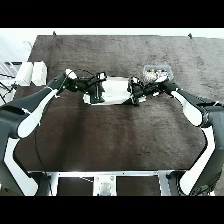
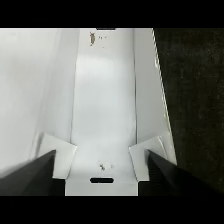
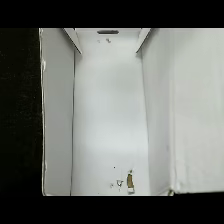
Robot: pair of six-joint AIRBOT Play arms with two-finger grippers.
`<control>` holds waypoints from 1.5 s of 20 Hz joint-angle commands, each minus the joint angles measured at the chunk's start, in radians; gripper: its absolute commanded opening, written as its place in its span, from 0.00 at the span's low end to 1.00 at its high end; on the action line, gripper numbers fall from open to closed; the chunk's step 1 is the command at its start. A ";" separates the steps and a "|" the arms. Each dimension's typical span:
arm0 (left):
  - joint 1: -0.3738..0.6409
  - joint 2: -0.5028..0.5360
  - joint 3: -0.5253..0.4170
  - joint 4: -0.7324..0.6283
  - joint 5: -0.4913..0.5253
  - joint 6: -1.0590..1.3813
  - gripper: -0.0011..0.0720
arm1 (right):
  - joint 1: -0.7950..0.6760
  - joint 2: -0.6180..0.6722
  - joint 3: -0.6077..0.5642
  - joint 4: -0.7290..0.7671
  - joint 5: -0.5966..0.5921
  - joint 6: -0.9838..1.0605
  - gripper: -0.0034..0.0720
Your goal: Fold the box and place the chain.
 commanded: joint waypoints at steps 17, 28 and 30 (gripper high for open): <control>0.095 0.029 0.001 -0.002 -0.159 -0.123 0.04 | 0.001 0.000 0.000 0.000 0.000 0.000 0.60; 0.154 0.318 -0.127 0.132 -0.029 -0.934 0.03 | 0.001 0.000 0.000 0.000 0.000 -0.001 0.60; 0.178 0.393 -0.231 0.129 0.002 -0.986 0.03 | 0.001 0.000 0.000 0.000 0.000 0.000 0.60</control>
